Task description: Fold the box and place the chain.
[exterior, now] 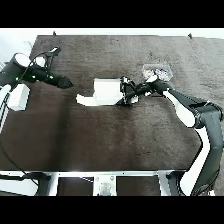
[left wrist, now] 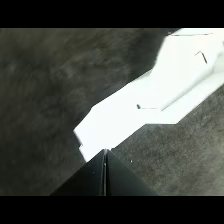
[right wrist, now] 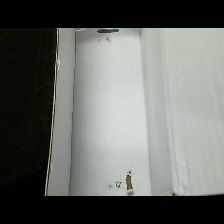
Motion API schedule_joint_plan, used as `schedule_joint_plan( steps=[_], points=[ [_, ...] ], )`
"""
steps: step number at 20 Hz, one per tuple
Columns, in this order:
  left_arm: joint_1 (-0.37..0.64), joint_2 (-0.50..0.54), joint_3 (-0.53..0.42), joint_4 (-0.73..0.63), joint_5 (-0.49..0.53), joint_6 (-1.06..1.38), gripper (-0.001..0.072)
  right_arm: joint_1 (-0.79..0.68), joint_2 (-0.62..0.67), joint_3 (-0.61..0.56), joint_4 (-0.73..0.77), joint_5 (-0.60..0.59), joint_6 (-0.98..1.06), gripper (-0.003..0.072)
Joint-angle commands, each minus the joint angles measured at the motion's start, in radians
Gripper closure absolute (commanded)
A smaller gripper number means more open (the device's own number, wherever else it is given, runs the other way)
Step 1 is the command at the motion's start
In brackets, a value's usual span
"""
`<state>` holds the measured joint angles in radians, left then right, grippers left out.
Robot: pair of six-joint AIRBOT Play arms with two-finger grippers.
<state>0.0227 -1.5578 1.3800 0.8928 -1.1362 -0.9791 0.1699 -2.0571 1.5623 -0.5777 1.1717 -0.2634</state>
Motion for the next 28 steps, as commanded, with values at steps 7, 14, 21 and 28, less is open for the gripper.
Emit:
schedule_joint_plan(
  steps=[7,14,21,28],
  points=[
    [0.105,-0.02,-0.12,-0.074,-0.075,-0.041,0.0696,0.0,0.001,0.0,0.0,0.0,0.0,0.0259],
    [0.086,-0.153,-0.161,-0.192,-0.004,0.038,0.0696,0.0,0.001,0.0,0.0,0.0,0.0,0.0259],
    [0.063,-0.242,-0.161,-0.293,0.003,0.106,0.0695,0.0,0.001,0.0,0.0,0.0,0.0,0.0259],
    [0.019,-0.249,-0.16,-0.361,0.052,0.14,0.0694,0.0,0.001,0.0,0.0,0.0,0.0,0.0259]
  ],
)
